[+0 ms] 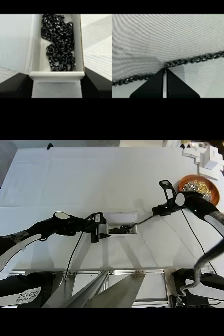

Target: Fold the box and place the chain.

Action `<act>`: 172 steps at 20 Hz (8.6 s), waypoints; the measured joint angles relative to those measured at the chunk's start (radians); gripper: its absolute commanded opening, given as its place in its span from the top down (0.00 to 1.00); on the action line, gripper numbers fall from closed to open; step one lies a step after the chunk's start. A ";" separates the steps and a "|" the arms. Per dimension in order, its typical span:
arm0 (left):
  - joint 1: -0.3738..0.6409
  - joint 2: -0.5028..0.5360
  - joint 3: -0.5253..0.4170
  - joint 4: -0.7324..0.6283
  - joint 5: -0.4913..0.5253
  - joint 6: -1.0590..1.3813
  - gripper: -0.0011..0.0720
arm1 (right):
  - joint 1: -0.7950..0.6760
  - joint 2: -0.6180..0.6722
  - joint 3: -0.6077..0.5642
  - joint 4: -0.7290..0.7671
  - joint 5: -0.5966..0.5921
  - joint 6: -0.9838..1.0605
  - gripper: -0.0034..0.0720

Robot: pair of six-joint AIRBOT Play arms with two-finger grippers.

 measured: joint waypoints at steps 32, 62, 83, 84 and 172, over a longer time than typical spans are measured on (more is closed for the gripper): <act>0.000 0.000 0.000 0.000 0.000 0.000 0.80 | 0.441 0.625 -0.039 0.311 0.081 -0.102 0.93; 0.000 0.000 0.000 0.000 0.000 0.000 0.80 | 0.045 0.343 -0.108 0.074 0.049 -0.185 0.35; 0.000 0.000 0.000 0.000 0.000 0.000 0.80 | 0.087 0.097 -0.117 0.045 -0.097 -0.229 0.68; 0.000 0.000 0.000 0.000 0.000 0.000 0.80 | 0.087 0.097 -0.117 0.045 -0.100 -0.228 0.73; 0.000 0.000 0.000 0.000 0.000 0.000 0.80 | 0.066 0.357 -0.409 0.849 -0.045 -1.852 0.57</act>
